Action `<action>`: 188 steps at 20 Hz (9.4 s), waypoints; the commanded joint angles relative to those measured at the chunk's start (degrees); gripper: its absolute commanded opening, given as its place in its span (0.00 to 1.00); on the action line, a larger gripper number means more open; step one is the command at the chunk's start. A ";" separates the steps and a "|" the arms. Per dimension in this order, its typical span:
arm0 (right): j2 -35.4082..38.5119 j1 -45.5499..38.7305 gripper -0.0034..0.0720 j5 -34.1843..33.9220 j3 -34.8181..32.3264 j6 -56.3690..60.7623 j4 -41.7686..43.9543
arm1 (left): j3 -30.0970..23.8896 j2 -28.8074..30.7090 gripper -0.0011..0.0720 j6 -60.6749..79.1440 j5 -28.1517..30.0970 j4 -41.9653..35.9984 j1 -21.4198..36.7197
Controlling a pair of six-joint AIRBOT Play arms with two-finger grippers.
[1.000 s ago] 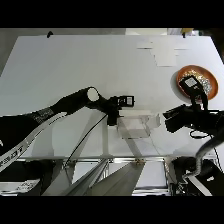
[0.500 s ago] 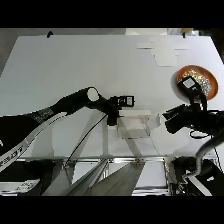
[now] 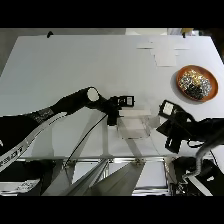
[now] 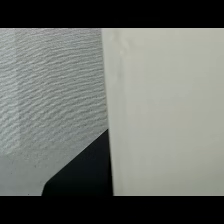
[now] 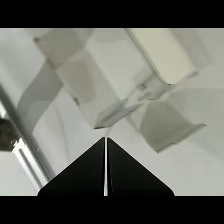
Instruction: Fold the box and place the chain.
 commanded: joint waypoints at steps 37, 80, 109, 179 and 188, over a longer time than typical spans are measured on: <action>-6.58 0.35 0.96 -34.29 -17.66 -30.82 5.03 | -0.04 -0.04 0.03 0.00 -0.22 0.00 -0.04; -41.83 -18.82 0.87 -20.46 -9.75 -75.14 34.01 | -0.04 -0.04 0.03 0.00 -0.20 -0.02 -0.04; -40.68 -21.77 0.76 -18.69 -9.77 -74.27 33.09 | -0.04 -0.04 0.03 0.00 -0.20 -0.02 -0.04; -42.77 -19.76 0.49 -18.75 -9.77 -76.15 34.32 | -0.04 25.11 0.02 -32.41 -12.76 25.38 -11.72; -42.77 -19.76 0.49 -18.75 -9.77 -76.15 34.34 | -0.02 12.59 0.02 -54.99 18.80 27.08 -15.54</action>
